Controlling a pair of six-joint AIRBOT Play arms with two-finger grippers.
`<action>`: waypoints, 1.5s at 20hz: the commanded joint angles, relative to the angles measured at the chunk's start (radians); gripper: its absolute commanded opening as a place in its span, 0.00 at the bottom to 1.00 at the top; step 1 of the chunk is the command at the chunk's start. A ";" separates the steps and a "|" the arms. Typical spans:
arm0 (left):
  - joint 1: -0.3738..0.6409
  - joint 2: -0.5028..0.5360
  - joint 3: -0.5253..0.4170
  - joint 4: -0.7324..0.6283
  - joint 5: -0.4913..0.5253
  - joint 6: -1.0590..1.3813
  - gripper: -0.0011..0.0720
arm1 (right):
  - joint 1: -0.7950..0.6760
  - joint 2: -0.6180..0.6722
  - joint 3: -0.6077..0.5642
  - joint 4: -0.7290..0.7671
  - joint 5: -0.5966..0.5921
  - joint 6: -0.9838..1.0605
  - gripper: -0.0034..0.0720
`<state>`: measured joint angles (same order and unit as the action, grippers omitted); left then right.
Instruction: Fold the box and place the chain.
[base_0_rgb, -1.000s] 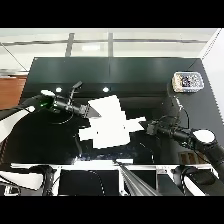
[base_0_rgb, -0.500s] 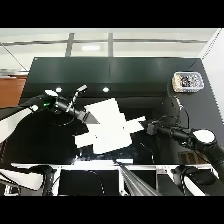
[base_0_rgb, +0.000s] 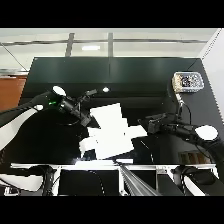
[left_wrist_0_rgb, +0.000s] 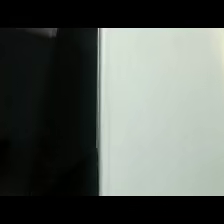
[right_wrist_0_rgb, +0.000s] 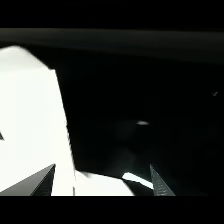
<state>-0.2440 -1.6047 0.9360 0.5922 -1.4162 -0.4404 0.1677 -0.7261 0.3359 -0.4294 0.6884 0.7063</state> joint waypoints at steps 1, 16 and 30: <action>-0.052 0.142 -0.016 0.056 0.181 -0.034 0.03 | -0.008 0.000 0.147 -0.429 0.128 -0.043 0.94; -0.329 0.240 -0.161 0.194 0.698 0.419 0.04 | 0.275 -0.175 0.213 -0.547 0.238 -0.389 0.94; -0.325 0.239 -0.161 0.193 0.698 0.418 0.04 | 0.341 -0.280 0.125 -0.332 0.047 -0.497 0.94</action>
<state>-0.5682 -1.3647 0.7757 0.7815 -0.7181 -0.0223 0.5060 -1.0023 0.4751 -0.8890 0.8131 0.2546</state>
